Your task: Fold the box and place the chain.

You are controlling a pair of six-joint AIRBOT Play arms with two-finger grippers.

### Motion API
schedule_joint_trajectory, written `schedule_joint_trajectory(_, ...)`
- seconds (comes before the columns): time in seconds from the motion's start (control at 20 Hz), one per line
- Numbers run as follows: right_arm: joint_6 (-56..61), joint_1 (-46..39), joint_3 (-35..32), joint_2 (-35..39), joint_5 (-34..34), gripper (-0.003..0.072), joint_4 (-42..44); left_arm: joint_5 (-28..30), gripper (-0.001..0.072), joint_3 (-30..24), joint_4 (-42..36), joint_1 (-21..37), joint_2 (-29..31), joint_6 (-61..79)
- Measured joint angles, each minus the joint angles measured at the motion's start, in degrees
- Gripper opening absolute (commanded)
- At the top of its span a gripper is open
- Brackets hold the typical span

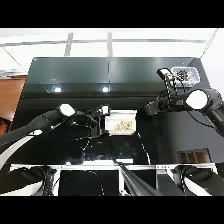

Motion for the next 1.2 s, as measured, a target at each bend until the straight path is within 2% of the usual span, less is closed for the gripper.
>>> schedule_joint_trajectory(0.05,0.0,0.0,0.0,0.0,-0.7,0.0487,0.3,0.0,0.0623,0.0,0.5,-0.3,-0.2,0.0)
schedule_joint_trajectory(0.1,0.0,0.0,0.0,0.0,-1.8,0.0712,0.5,0.3,0.06,0.0,0.9,-0.4,-0.2,0.0)
schedule_joint_trajectory(0.2,0.0,0.0,0.0,-0.1,-4.2,0.0712,1.0,0.7,0.059,0.0,1.6,-0.6,-0.4,0.0)
schedule_joint_trajectory(0.3,-0.5,0.0,0.0,-0.9,-6.3,0.0712,2.4,1.0,0.0463,0.0,2.1,-0.7,-0.4,0.0)
schedule_joint_trajectory(0.45,-5.2,0.0,0.0,-3.1,-8.5,0.0706,6.8,1.1,0.0462,0.2,2.5,-0.9,-0.5,0.0)
schedule_joint_trajectory(0.65,-18.4,0.0,0.0,-6.2,-9.0,0.0706,14.4,1.5,0.0462,0.6,2.9,-0.9,-0.5,0.0)
schedule_joint_trajectory(1.0,-47.9,0.2,-0.1,-7.5,2.4,0.0706,20.6,1.9,0.0463,0.8,2.9,-0.9,-0.5,0.0)
schedule_joint_trajectory(1.2,-58.9,2.0,-1.3,-8.1,3.9,0.0706,21.9,1.9,0.0463,0.8,2.9,-0.9,-0.5,0.0)
